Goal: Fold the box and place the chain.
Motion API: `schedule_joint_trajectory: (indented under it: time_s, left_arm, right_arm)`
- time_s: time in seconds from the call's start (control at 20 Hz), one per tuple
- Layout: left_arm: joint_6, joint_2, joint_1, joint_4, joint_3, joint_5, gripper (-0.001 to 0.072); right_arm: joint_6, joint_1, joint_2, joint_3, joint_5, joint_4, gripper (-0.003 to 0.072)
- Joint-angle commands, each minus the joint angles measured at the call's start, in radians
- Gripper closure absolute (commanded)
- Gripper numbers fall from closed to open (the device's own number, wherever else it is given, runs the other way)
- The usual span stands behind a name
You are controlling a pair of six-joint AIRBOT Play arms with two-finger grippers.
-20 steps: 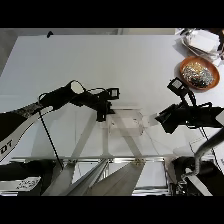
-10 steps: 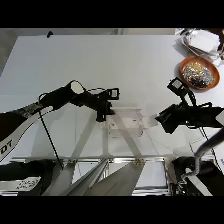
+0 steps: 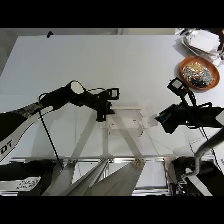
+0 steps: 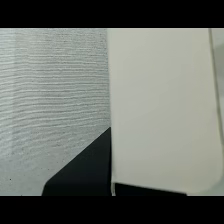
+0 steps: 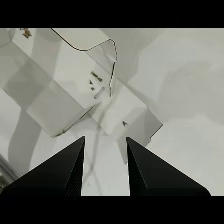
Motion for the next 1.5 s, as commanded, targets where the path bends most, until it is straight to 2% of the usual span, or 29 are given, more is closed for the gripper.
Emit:
schedule_joint_trajectory:
  time_s: [0.0, 0.6, 0.65, 0.7, 0.75, 0.8, 0.9, 1.05, 1.25, 1.4, 1.45]
  left_arm:
    - [-0.002, 0.000, 0.000, 0.000, 0.000, -0.012, 0.0702]
    - [-0.002, 0.000, 0.000, -0.005, 0.000, -0.017, 0.0700]
    - [-0.002, 0.000, 0.000, -0.005, 0.000, -0.017, 0.0700]
    - [-0.002, 0.000, 0.000, -0.005, 0.000, -0.017, 0.0700]
    - [-0.002, 0.000, 0.000, -0.005, 0.000, -0.018, 0.0700]
    - [-0.002, 0.000, 0.000, -0.005, 0.000, -0.017, 0.0700]
    - [-0.002, 0.000, 0.000, -0.005, 0.000, -0.017, 0.0700]
    - [-0.002, 0.000, 0.000, -0.005, 0.000, -0.017, 0.0700]
    - [-0.002, 0.000, 0.000, -0.005, 0.000, -0.017, 0.0700]
    - [-0.002, 0.000, 0.000, -0.005, 0.000, -0.017, 0.0700]
    - [-0.002, 0.000, 0.000, -0.005, 0.000, -0.017, 0.0700]
  right_arm:
    - [0.000, 0.001, 0.001, 0.001, 0.000, 0.000, 0.0393]
    - [-0.034, 0.001, 0.001, 0.001, 0.034, 0.006, 0.0400]
    - [-0.083, 0.001, 0.000, 0.001, 0.040, 0.011, 0.0468]
    - [-0.131, 0.001, -0.003, 0.001, 0.049, 0.018, 0.0601]
    - [-0.164, 0.001, -0.008, 0.000, 0.055, 0.028, 0.0652]
    - [-0.208, 0.001, -0.015, -0.002, 0.068, 0.039, 0.0670]
    - [-0.296, 0.019, -0.033, -0.003, 0.084, 0.042, 0.0670]
    - [-0.388, 0.111, -0.050, -0.038, 0.004, 0.024, 0.0670]
    - [-0.394, 0.225, -0.058, -0.106, -0.071, -0.002, 0.0670]
    - [-0.396, 0.234, -0.042, -0.127, -0.102, -0.041, 0.0669]
    - [-0.397, 0.234, -0.036, -0.144, -0.134, -0.050, 0.0601]
